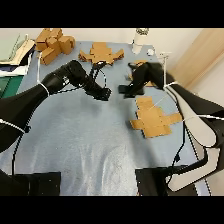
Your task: Fold the box.
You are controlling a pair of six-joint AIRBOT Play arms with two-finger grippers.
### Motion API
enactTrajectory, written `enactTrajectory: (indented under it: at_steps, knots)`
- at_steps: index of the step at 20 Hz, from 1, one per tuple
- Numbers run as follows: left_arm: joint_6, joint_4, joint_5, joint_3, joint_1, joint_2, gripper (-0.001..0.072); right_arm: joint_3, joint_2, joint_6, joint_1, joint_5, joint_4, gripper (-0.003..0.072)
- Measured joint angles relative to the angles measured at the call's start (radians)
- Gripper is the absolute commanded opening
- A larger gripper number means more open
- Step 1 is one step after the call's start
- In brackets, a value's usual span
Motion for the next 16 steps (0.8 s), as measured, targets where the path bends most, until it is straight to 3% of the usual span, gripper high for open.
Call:
enactTrajectory:
  at_steps: [1, 4, 5, 6, 7, 11, 16]
  knots:
    - [0.000, 0.000, 0.002, 0.000, 0.000, 0.000, 0.0013, 0.027, 0.009, -0.006, -0.029, -0.061, -0.117, 0.0192]
    - [0.000, -0.001, 0.010, 0.000, 0.001, 0.000, 0.0016, 0.056, 0.047, -0.028, -0.158, -0.210, -0.403, 0.0410]
    - [0.000, -0.001, 0.012, 0.000, 0.002, 0.000, 0.0161, 0.051, 0.061, -0.034, -0.215, -0.240, -0.437, 0.0422]
    - [0.000, -0.001, 0.016, 0.000, 0.002, 0.000, 0.0562, 0.037, 0.075, -0.046, -0.278, -0.265, -0.443, 0.0430]
    - [0.000, -0.001, 0.016, 0.000, 0.002, 0.000, 0.0694, 0.019, 0.086, -0.062, -0.336, -0.282, -0.438, 0.0522]
    - [0.000, -0.010, 0.010, 0.002, 0.002, 0.001, 0.0694, -0.067, 0.106, -0.162, -0.570, -0.310, -0.368, 0.0544]
    - [0.023, -0.046, -0.047, 0.010, 0.005, 0.002, 0.0695, -0.116, 0.056, -0.404, -0.764, -0.246, -0.207, 0.0544]
